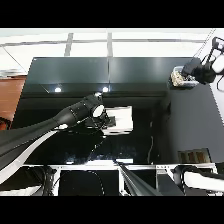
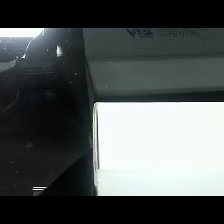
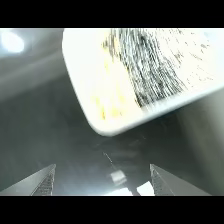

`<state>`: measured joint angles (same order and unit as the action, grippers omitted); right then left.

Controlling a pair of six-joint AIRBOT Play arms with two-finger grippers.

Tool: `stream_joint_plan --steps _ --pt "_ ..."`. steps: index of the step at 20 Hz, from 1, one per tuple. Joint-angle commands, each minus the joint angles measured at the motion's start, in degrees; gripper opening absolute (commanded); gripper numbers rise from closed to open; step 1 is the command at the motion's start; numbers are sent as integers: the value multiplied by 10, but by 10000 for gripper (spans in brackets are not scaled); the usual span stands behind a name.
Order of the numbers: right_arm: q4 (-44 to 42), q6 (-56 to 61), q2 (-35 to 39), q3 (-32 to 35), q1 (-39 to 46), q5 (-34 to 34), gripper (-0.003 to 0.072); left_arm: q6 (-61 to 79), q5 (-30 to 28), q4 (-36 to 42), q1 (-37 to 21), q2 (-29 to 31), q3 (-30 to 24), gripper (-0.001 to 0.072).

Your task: Fold the box and place the chain.

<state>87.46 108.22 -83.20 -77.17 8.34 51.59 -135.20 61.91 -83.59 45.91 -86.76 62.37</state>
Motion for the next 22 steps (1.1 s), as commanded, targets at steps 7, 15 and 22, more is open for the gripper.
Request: stream_joint_plan --steps 7,15,22 --pt "-145 183 -314 -337 63 172 570 0 1 1 0 0 0 31" --pt "-171 184 -347 -337 63 143 569 0 0 1 0 0 0 31" --pt "-196 101 -349 -337 70 176 14 0 -2 1 0 0 0 31"
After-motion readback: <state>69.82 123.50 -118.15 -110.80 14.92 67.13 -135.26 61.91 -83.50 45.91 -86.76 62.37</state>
